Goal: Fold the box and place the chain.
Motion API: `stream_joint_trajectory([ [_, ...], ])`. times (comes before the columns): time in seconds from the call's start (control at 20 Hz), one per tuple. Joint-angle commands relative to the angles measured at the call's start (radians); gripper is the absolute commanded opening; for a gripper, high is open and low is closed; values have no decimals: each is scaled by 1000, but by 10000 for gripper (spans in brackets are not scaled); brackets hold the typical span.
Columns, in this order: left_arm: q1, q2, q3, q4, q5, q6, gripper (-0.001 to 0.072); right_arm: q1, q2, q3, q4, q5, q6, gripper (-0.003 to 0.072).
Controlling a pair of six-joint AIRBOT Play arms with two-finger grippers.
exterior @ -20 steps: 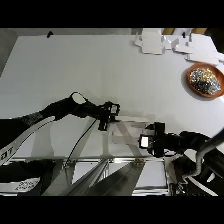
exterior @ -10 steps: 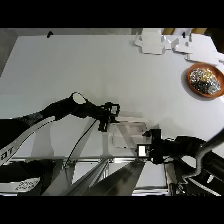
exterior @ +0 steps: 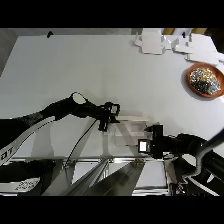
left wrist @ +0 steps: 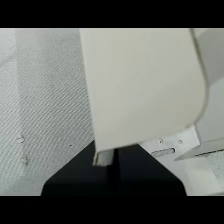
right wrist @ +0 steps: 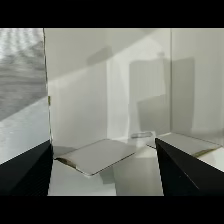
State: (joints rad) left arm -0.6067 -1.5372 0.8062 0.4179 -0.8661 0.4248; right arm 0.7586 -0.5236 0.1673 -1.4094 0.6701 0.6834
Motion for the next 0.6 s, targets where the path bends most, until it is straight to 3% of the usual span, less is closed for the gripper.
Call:
stream_joint_trajectory([
  [0.0, 0, 1, 1, 2, -2, 1, 14, -33, 0, 10, 21, -3, -3, 706],
  [0.3, 1, 1, 1, 2, -2, 1, 14, -148, 0, 64, 83, 32, -100, 706],
  [0.55, 0, 1, 1, 2, -2, 1, 14, -233, 0, 65, 224, 33, -267, 707],
])
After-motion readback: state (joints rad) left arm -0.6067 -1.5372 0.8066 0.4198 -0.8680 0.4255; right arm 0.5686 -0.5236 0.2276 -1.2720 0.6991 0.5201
